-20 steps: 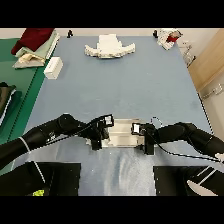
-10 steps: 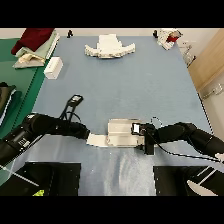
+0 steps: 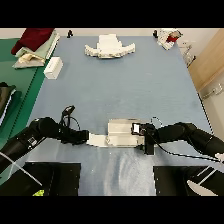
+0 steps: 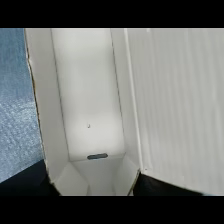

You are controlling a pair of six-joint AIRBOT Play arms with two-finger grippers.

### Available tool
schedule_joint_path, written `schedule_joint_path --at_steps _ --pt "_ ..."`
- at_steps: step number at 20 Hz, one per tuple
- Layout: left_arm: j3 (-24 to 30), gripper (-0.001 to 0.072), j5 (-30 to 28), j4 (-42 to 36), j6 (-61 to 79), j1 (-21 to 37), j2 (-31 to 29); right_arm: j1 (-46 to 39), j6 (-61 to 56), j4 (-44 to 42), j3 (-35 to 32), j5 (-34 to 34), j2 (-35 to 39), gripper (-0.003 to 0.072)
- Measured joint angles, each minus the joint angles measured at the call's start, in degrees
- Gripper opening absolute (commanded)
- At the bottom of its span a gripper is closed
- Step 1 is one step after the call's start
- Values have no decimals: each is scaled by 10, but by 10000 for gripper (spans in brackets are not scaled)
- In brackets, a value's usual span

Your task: Fold the box.

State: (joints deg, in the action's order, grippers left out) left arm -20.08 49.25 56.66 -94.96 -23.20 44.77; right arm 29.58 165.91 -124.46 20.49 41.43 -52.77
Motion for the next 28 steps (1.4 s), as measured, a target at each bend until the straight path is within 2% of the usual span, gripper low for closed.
schedule_joint_path --at_steps 6,12,13,14,15,28 --pt "-5 15 -94 -69 23 -95 49 0 0 0 0 0 0 532" --pt "-38 19 -90 -94 37 -115 52 0 0 0 0 0 0 532" --pt "-42 53 -85 -97 38 -115 52 0 0 0 0 0 0 532" --pt "-46 337 -82 -98 41 -116 52 0 0 0 0 0 0 532" --pt "-50 462 -80 -100 44 -116 52 0 0 0 0 0 0 532" --pt "-75 458 -89 -139 49 -130 53 0 0 0 0 0 0 532"
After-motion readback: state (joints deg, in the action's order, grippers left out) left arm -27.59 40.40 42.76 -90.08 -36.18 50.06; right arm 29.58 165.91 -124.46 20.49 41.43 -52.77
